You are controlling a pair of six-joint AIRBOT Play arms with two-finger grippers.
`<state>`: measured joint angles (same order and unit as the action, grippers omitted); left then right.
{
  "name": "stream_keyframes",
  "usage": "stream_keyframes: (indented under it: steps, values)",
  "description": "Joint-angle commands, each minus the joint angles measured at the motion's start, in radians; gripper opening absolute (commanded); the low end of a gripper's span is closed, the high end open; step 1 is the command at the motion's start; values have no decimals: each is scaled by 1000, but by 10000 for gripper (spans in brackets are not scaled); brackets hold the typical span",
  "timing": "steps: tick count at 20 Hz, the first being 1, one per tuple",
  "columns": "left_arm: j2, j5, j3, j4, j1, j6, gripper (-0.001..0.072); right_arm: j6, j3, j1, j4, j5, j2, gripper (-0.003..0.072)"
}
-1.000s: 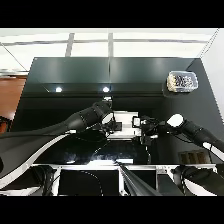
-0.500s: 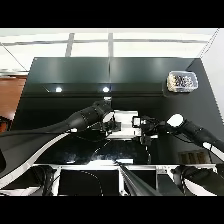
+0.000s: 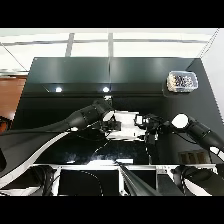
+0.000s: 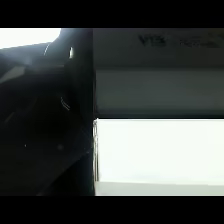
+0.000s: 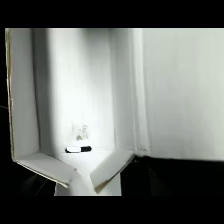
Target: Fold the box and place the chain.
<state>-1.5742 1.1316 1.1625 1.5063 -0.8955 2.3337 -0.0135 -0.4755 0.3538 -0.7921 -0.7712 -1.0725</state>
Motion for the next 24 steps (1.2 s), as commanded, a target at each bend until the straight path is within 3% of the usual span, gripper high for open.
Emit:
stream_keyframes:
  steps: [1, 3, 6, 8, 9, 19, 24]
  values:
    - [0, -13, 2, 8, 2, 4, 26, -68, -2, 0, -3, -21, 16, 650]
    - [0, -13, 2, 8, 2, 4, 26, -95, -2, 0, 31, -14, 16, 510]
    - [0, -13, 2, 7, 2, 4, 26, -91, -2, 3, 60, -19, 16, 478]
    - [0, -13, 2, 7, 2, 4, 26, -64, -2, 3, 95, -29, 15, 131]
    - [0, -13, 2, 7, 2, 4, 26, -55, -2, 5, 105, -29, 15, 91]
    - [0, -23, 2, 3, 2, 4, 26, 2, 11, 10, 303, 14, -45, 92]
    - [0, -24, 2, 3, 2, 4, 26, 3, 17, 10, 302, 21, -53, 95]
